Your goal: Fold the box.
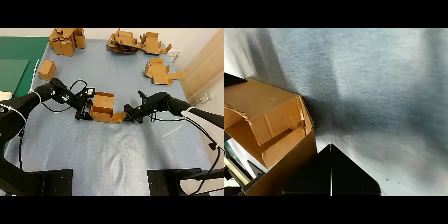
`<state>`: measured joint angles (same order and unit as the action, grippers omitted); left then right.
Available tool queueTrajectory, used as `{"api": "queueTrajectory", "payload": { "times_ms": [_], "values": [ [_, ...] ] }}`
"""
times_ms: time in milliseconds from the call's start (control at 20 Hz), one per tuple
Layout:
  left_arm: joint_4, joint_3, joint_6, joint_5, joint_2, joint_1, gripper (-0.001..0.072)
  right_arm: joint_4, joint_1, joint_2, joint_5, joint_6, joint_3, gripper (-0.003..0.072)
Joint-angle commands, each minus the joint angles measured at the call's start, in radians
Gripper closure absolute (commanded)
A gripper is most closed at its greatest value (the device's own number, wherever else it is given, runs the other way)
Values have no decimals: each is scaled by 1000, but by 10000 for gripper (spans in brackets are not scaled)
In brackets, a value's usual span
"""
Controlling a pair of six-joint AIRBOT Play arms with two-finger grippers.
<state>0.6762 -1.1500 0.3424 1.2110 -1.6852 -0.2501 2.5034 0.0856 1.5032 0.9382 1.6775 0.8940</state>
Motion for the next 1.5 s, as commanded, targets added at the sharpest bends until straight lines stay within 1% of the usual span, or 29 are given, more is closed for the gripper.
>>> {"api": "queueTrajectory", "payload": {
  "times_ms": [0, 200, 250, 300, 350, 550, 650, 950, 1000, 1100, 1300, 1450],
  "values": [
    [0, -1, 0, 0, 1, 1, 310, 31, -25, 23, -10, 50, 32, 683],
    [0, -1, 0, 1, 1, 1, 310, 105, -31, 11, 9, 138, 103, 679],
    [0, -1, 0, 0, 1, 1, 309, 104, -34, 10, 20, 138, 121, 580],
    [0, -1, 0, 1, 1, 1, 309, 105, -36, 10, 33, 138, 134, 366],
    [0, -1, 0, 1, 1, 1, 310, 106, -41, 10, 43, 138, 142, 303],
    [0, -1, 0, 1, 1, 1, 310, 109, -76, 13, 45, 134, 143, 301],
    [0, -1, 0, 1, 1, 1, 310, 110, -89, 12, 24, 126, 144, 236],
    [0, -1, 0, 0, 1, 1, 310, 91, -85, -2, 40, 84, 144, 240],
    [0, -1, 0, 1, 1, 1, 310, 84, -85, -10, 45, 84, 144, 248],
    [0, -1, 0, 0, 1, 1, 310, 56, -85, -33, 60, 63, 144, 352],
    [0, -1, 0, 1, 1, 1, 310, -16, -85, -72, 69, -4, 143, 339],
    [0, -1, 0, 1, 1, 1, 310, -19, -87, -76, 83, -26, 143, 337]
  ]
}}
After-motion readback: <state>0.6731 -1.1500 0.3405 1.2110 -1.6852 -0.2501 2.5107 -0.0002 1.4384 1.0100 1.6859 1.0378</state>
